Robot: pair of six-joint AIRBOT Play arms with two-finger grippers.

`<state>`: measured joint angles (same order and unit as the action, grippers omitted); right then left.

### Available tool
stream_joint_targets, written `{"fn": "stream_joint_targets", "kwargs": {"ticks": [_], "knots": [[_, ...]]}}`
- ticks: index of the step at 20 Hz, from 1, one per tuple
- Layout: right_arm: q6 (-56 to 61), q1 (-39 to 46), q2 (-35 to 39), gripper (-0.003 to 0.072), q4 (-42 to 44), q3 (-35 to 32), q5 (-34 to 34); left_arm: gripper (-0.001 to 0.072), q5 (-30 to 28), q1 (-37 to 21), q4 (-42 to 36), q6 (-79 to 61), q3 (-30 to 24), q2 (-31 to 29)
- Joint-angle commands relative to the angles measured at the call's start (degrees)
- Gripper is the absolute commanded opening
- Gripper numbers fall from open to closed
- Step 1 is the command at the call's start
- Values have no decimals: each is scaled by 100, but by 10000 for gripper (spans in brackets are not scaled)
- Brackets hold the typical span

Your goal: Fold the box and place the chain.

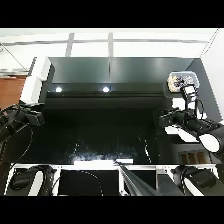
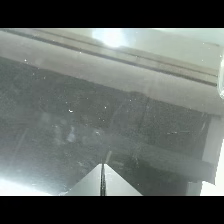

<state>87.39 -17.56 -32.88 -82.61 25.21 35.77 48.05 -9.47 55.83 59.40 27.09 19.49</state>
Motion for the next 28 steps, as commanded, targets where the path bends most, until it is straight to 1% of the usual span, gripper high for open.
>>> {"fn": "stream_joint_targets", "kwargs": {"ticks": [1, 7, 11, 13, 14, 16, 18, 19, 21, 22, 23, 24, 26, 28], "knots": [[2, -7, 4, 4, 2, -4, 2, 28, 0, 4, 2, 0, -2, -7], [2, -7, 4, 4, 2, -4, 2, 28, -9, 4, 2, -2, -4, -7], [4, -7, 4, 4, 4, -4, 0, 28, -304, 4, 2, 0, -4, -7], [4, -7, 4, 4, 4, -4, -31, 29, -328, 4, 2, 0, -4, -7], [2, -7, 4, 5, 2, -4, -184, 28, -326, 4, 2, 0, -4, -7], [4, -7, 4, 4, 13, -4, -758, 28, -339, 4, -37, 20, -4, -7], [-2, -7, 2, 4, 151, -7, -1172, 28, -494, 7, -179, 20, -4, 0], [-48, 2, -15, 4, 44, -7, -1447, 29, -649, 7, -280, 20, -4, 13], [-17, 186, -127, 6, -544, -7, -2142, 28, -901, 9, -457, 22, -4, 61], [83, 485, -267, 6, -640, -4, -2494, 28, -1016, 9, -564, 22, -4, 92], [240, 1021, -474, 6, -627, 26, -2778, 28, -1130, 9, -638, 24, -4, 114], [485, 1633, -715, 6, -557, 118, -2857, 28, -1193, 9, -697, 24, -4, 122], [966, 2975, -1257, 6, -540, 535, -2664, 28, -1207, 9, -732, 24, -2, 120], [1032, 4116, -1834, 6, -428, 1091, -2369, 28, -1228, 9, -726, 20, -4, 122]]}}
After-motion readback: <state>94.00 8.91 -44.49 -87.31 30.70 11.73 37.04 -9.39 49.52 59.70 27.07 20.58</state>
